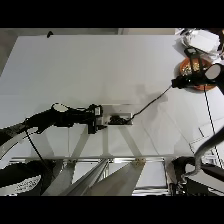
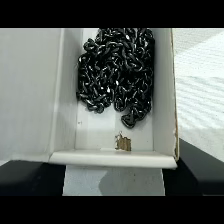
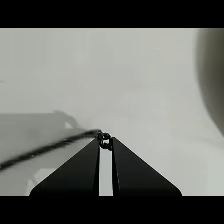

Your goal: Fold the box and place the chain.

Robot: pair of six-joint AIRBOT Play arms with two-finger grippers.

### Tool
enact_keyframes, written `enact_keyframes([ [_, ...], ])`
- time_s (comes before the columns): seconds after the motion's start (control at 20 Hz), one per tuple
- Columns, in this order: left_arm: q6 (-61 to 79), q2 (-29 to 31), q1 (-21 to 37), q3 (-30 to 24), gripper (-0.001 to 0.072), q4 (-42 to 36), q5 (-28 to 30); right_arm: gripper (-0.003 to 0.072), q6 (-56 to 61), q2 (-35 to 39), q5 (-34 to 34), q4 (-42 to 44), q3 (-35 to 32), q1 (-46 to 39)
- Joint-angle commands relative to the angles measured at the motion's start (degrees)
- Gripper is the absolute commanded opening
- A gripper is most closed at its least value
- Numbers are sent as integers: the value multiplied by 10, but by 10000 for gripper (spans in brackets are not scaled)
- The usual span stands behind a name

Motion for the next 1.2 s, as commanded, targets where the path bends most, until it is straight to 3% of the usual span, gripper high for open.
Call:
enact_keyframes([
  [0.0,0,0,0,0,293,0,-2,18,-8,115,42,51,0,59],
  [0.25,0,0,0,0,293,0,-3,18,-7,267,43,71,0,189],
  [0.45,0,0,0,0,293,0,-4,18,-8,330,4,137,0,281],
  [0.65,0,0,0,0,293,0,-4,18,-8,347,-56,185,2,362],
  [0.95,0,0,0,0,293,0,-4,18,-24,347,-161,185,24,476],
  [1.15,0,0,0,0,293,0,-4,18,-46,336,-203,184,25,491],
])
